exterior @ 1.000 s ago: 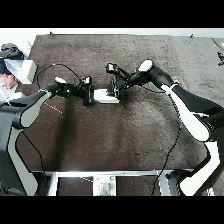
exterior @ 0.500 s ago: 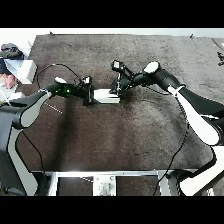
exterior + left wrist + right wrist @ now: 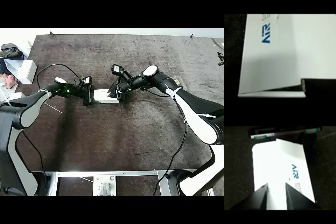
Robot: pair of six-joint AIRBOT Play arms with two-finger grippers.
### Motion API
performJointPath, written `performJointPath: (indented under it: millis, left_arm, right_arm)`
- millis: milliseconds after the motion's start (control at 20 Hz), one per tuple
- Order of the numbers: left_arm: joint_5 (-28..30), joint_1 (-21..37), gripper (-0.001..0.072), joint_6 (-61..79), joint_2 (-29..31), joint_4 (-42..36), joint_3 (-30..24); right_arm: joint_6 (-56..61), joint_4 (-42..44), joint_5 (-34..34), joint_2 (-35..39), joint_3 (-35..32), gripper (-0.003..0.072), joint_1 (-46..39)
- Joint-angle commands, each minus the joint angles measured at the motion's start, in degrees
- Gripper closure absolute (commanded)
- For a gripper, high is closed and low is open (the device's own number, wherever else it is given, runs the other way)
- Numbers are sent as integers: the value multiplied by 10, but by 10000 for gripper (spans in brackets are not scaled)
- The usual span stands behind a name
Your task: Fold the box and place the chain.
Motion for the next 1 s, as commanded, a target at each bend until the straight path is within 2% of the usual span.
performJointPath:
  millis: [0,150,200,250,600,700,750,850,950]
  left_arm:
    - [0,0,344,0,0,0,0]
    - [0,0,344,0,0,0,0]
    - [0,0,344,0,0,0,0]
    - [0,0,344,0,0,0,0]
    - [0,0,344,0,0,0,0]
    - [0,0,344,0,0,0,0]
    - [0,0,344,0,0,0,0]
    - [0,0,344,0,0,0,0]
    - [0,0,344,0,0,0,0]
  right_arm:
    - [-34,20,-33,-3,-21,398,0]
    - [-56,25,-46,-4,-25,395,1]
    - [-66,35,-47,-4,-26,267,1]
    - [-70,34,-57,-4,-26,236,3]
    - [-100,32,-95,-4,-25,263,7]
    - [-99,32,-75,-1,-25,264,7]
    - [-88,32,-60,5,-25,318,6]
    - [-57,33,-34,21,-27,316,2]
    - [-53,38,-38,40,-45,317,-1]
